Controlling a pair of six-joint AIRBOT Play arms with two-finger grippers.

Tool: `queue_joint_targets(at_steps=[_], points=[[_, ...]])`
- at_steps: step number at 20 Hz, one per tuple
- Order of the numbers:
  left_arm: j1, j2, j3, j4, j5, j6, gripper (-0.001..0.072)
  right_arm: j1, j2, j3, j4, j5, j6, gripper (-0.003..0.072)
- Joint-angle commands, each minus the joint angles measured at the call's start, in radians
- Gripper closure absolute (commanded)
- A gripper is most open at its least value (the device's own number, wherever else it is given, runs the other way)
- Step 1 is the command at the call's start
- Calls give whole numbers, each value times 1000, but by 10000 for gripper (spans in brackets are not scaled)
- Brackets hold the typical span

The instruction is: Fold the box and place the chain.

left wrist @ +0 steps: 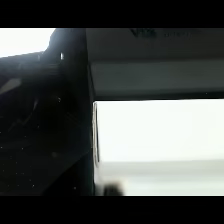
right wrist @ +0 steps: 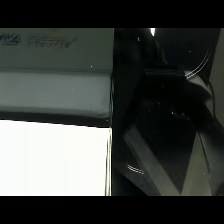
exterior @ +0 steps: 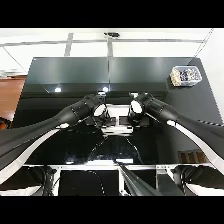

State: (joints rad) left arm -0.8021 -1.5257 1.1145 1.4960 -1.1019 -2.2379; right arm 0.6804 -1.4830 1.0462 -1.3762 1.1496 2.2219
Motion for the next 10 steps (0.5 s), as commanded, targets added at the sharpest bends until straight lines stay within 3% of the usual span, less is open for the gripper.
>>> queue_joint_targets(at_steps=[1,4,5,6,7,10], points=[[1,0,0,3,2,5,682,1,-3,1,8,2,0,673],[1,0,0,3,1,5,682,1,-3,1,9,5,0,654],[1,0,0,3,1,5,682,1,-3,1,14,-2,0,498],[1,0,0,3,1,5,682,1,-3,1,18,-6,0,500],[1,0,0,3,1,5,682,3,-3,1,21,-5,0,671],[1,0,0,3,1,5,682,3,-2,1,17,-7,-1,670]])
